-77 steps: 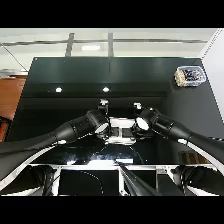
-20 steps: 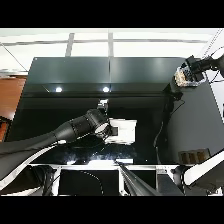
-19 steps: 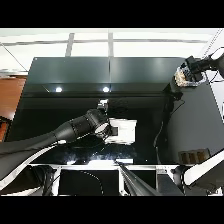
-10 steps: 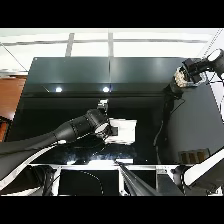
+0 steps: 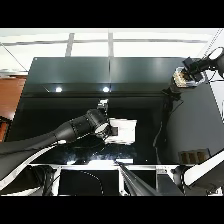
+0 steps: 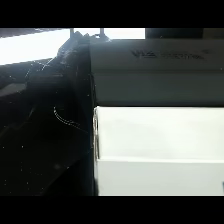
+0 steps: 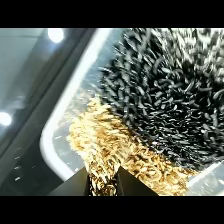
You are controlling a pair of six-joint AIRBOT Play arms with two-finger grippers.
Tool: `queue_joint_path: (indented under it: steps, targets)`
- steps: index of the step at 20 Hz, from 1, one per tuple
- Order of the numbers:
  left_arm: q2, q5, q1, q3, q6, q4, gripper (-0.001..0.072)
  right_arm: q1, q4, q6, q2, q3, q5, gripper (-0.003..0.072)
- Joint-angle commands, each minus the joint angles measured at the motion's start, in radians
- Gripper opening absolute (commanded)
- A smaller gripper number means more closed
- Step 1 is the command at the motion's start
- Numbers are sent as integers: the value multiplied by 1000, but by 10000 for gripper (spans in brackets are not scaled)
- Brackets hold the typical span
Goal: Fold the box and place the chain.
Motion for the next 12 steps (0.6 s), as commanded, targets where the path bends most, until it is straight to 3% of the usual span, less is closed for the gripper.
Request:
queue_joint_path:
  steps: [1, 5, 12]
  targets:
    - [0, 0, 0, 0, 0, 0, 31, -20, 0, -140, 87, 1, 13, 45]
    - [0, 0, 0, 0, 0, 0, 31, -27, 1, -366, 231, 1, 100, 44]
    - [0, -2, 0, 0, 0, 0, 31, -32, 55, -513, 621, 1, 167, 44]
